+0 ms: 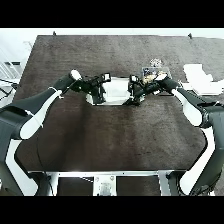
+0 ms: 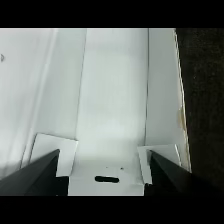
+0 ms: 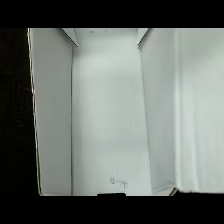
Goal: Fold the box and place the chain.
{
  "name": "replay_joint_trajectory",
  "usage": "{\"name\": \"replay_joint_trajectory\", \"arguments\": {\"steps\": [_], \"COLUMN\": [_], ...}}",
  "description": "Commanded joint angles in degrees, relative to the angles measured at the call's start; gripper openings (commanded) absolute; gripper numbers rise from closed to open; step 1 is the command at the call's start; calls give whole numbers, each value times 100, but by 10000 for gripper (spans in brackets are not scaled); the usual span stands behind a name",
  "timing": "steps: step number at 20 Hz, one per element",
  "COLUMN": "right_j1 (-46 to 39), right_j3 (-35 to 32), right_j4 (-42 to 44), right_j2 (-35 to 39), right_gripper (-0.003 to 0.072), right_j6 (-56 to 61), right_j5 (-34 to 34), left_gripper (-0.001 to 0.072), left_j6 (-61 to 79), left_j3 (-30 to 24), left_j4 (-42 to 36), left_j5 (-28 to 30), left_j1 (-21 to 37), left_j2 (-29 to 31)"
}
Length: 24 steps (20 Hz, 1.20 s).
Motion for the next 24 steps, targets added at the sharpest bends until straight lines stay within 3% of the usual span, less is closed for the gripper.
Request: {"name": "replay_joint_trajectory", "arguments": {"steps": [1,2,3,5,9,14,20,24], "right_j1": [2,2,2,2,2,2,2,2], "right_j3": [-2,-2,-2,0,-2,0,0,0], "right_j4": [2,2,2,4,2,2,2,2], "right_j2": [0,0,0,0,0,0,0,0], "right_gripper": [584,584,584,584,584,584,584,584], "right_j6": [0,0,0,0,-2,-2,-2,0], "right_j5": [2,2,4,2,2,2,2,2], "left_gripper": [293,141,47,19,17,15,14,14], "left_j6": [13,13,11,9,-31,-645,-3493,-5434], "left_j3": [2,2,2,2,11,24,0,-4], "left_j4": [33,55,107,122,-57,-306,302,717], "left_j5": [-138,-258,-402,-741,-1320,-1445,-1294,-1012], "left_j1": [17,61,114,251,577,817,826,1021], "left_j2": [0,0,0,0,120,627,1379,1523]}}
